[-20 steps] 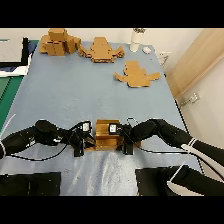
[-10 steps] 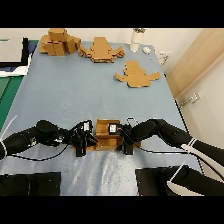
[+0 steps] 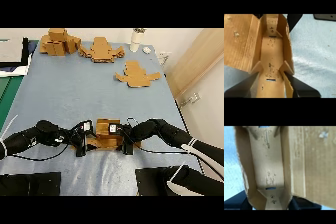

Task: Fold the box.

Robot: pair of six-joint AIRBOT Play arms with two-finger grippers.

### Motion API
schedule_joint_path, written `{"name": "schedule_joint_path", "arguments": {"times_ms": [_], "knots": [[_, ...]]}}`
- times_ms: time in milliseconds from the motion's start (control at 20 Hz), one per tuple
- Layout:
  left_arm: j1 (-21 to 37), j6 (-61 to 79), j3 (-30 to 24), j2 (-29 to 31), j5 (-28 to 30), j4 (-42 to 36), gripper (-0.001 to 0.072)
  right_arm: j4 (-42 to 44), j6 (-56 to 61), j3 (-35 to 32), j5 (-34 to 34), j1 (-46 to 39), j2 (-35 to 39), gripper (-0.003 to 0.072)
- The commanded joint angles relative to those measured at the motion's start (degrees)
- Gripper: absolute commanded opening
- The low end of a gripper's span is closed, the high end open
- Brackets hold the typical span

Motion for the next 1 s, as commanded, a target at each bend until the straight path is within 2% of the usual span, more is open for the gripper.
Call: {"name": "schedule_joint_path", "arguments": {"times_ms": [0, 500, 600, 750, 850, 950], "knots": [[0.0, 0.07, 0.02, 0.0, -0.31, -0.02, 0.053, 0.02, 0.02, 0.04, 0.02, 0.0, 0.0, 0.0513], [0.0, -0.02, 0.02, 0.0, -0.42, -0.04, 0.0518, 0.02, 0.02, 0.04, 0.0, 0.0, 0.0, 0.0513], [0.02, -0.2, 0.02, 0.0, -0.31, 0.02, 0.0193, 0.02, 0.02, 0.04, 0.0, 0.0, 0.0, 0.0513], [0.04, -0.17, 0.02, 0.02, -0.28, 0.02, 0.0171, 0.02, 0.02, 0.04, 0.0, 0.0, 0.0, 0.0513], [0.13, -0.24, 0.02, 0.11, -0.15, 0.35, 0.0091, 0.02, 0.02, 0.04, 0.0, 0.0, 0.0, 0.0513], [0.83, -3.02, 0.0, 0.81, 0.13, 2.27, 0.0091, 0.02, 0.02, 0.04, 0.0, 0.0, 0.0, 0.0513]]}}
